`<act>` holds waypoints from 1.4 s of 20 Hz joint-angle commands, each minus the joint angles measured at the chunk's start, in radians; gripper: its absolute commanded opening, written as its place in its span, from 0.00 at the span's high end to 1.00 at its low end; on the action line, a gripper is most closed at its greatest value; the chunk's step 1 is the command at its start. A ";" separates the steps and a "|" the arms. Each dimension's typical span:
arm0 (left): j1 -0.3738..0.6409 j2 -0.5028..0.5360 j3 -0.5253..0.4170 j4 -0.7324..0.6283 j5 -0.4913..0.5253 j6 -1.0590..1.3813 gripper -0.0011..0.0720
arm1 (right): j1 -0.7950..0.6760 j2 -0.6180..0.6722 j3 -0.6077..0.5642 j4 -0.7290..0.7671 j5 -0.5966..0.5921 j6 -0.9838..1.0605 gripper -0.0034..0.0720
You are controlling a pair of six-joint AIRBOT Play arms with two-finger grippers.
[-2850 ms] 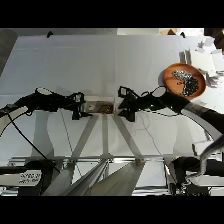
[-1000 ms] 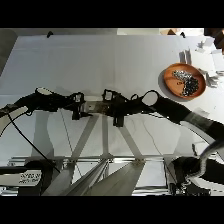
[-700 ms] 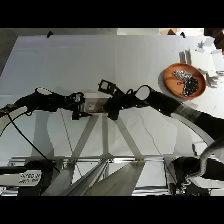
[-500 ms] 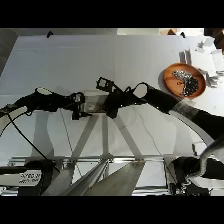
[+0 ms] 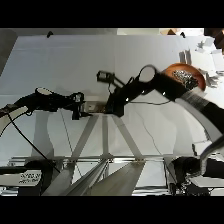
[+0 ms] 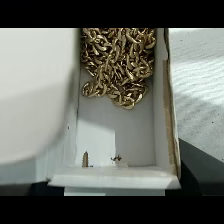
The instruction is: Fold the box and place the chain.
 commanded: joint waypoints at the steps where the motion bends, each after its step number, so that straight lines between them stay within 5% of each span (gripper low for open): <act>1: 0.000 0.001 0.000 0.000 0.000 -0.001 0.52 | -0.097 -0.013 0.170 0.010 0.108 0.049 0.61; 4: 0.000 0.001 0.000 0.000 0.000 -0.001 0.52 | -0.181 -0.090 0.270 0.079 0.069 0.172 0.59; 7: 0.000 0.001 0.000 0.000 0.000 -0.001 0.52 | -0.198 -0.204 0.289 0.154 0.089 0.195 0.44; 14: 0.000 0.001 0.000 0.000 0.000 -0.001 0.52 | -0.133 -0.389 0.289 0.198 0.136 0.137 0.44; 19: 0.000 0.001 0.000 0.000 0.000 -0.001 0.52 | -0.052 -0.380 0.269 0.166 0.103 -0.052 0.44; 28: 0.000 0.001 0.000 0.000 0.000 -0.001 0.52 | 0.037 -0.150 0.054 0.054 -0.257 -0.251 0.44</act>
